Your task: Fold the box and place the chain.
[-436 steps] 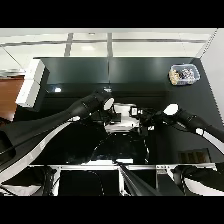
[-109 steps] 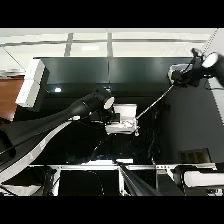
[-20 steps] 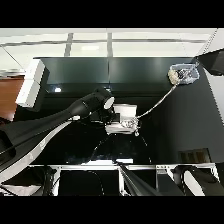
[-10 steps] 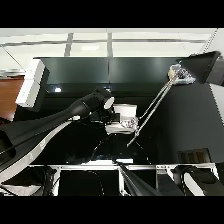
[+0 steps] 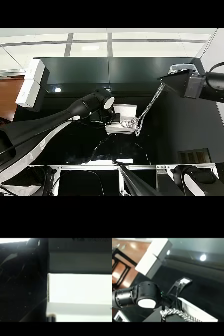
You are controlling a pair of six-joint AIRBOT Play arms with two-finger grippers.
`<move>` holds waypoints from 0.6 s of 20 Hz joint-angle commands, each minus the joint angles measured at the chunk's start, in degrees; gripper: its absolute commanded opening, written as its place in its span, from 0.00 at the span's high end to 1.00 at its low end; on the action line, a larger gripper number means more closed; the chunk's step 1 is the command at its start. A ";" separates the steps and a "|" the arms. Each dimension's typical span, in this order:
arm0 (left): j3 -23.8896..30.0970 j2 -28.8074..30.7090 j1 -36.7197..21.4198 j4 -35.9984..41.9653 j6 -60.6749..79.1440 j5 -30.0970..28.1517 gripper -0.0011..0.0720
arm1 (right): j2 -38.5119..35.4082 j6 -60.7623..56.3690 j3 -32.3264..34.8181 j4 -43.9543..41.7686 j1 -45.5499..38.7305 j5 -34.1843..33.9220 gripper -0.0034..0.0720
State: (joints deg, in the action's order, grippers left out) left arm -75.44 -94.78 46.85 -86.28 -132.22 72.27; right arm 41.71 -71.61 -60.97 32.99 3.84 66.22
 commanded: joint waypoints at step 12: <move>-0.04 -0.02 0.00 0.00 0.00 -0.02 0.95 | 10.43 -0.59 5.88 6.36 13.49 -8.98 0.92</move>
State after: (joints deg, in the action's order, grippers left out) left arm -75.44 -94.78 46.85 -86.26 -132.25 72.29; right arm 50.61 -71.79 -55.55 36.07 15.11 58.76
